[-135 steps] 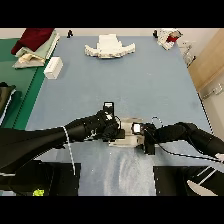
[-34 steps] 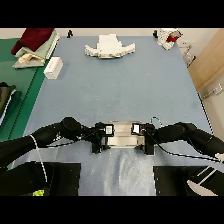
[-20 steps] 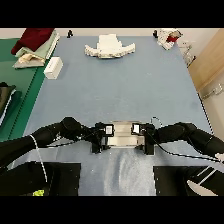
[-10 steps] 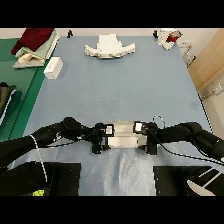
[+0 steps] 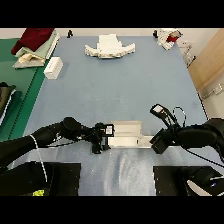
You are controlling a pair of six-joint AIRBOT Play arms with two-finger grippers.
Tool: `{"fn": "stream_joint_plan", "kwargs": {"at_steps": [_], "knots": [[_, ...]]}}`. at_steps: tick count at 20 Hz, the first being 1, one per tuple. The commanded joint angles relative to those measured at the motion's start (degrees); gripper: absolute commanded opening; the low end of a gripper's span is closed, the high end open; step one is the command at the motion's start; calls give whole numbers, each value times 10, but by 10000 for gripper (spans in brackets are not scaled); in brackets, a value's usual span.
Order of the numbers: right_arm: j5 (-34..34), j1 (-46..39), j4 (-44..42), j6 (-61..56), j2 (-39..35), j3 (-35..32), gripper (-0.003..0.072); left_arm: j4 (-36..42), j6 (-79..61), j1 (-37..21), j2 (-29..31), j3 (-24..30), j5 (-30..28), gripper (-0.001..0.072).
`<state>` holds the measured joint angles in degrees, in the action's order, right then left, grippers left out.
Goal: Fold the box.
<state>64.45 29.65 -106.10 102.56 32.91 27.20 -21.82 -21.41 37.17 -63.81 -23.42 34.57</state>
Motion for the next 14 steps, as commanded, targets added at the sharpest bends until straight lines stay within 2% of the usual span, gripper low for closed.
{"fn": "stream_joint_plan", "kwargs": {"at_steps": [1,2,3,6,10,14], "knots": [[-60,5,-192,-171,15,-13,170,0,0,0,0,0,0,462],[-102,16,-261,-171,37,-14,170,0,0,0,0,0,0,462],[-140,29,-295,-171,56,-10,170,0,0,0,0,0,0,462],[-213,38,-295,-171,123,31,170,0,0,0,0,0,0,461],[-227,13,-251,-170,225,81,170,0,0,0,0,0,0,461],[-241,0,-231,-163,305,92,170,0,0,0,0,0,0,461]]}}
